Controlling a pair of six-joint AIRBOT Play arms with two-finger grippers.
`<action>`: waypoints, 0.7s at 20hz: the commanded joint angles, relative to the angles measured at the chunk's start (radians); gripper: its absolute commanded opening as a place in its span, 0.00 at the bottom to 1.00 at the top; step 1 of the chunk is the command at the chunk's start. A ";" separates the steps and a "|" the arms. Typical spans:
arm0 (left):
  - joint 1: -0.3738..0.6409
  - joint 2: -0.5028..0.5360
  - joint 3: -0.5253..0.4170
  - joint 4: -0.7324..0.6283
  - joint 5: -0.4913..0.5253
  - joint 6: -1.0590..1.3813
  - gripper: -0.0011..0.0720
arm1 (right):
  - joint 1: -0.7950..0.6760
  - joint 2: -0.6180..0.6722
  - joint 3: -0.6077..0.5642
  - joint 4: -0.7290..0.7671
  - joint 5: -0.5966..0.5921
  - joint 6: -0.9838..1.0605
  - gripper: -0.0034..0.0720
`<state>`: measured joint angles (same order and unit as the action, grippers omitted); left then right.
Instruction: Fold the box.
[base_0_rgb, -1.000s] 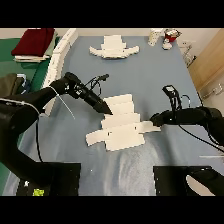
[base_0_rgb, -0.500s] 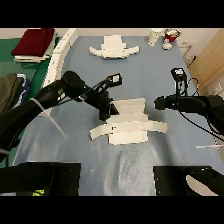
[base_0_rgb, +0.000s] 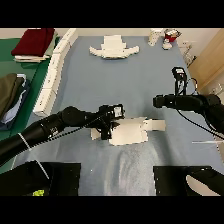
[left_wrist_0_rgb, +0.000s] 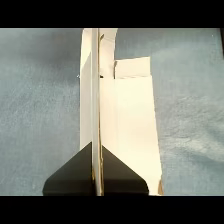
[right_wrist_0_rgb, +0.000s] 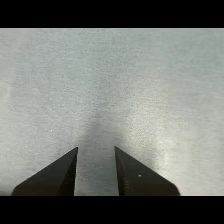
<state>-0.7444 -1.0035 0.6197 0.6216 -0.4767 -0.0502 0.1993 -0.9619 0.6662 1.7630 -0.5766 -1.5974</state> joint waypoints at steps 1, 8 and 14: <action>-0.016 0.008 -0.033 0.004 0.071 0.060 0.03 | 0.000 -0.001 0.001 0.017 0.004 0.004 0.52; 0.153 -0.124 0.126 0.002 -0.296 0.091 0.02 | 0.000 -0.001 0.001 0.048 0.005 0.004 0.52; 0.204 -0.240 0.176 -0.090 -0.365 0.087 0.03 | 0.000 -0.004 0.001 0.052 0.004 0.004 0.52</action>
<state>-0.5613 -1.1980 0.7773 0.5686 -0.7887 0.0349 0.1993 -0.9649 0.6662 1.8114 -0.5724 -1.5936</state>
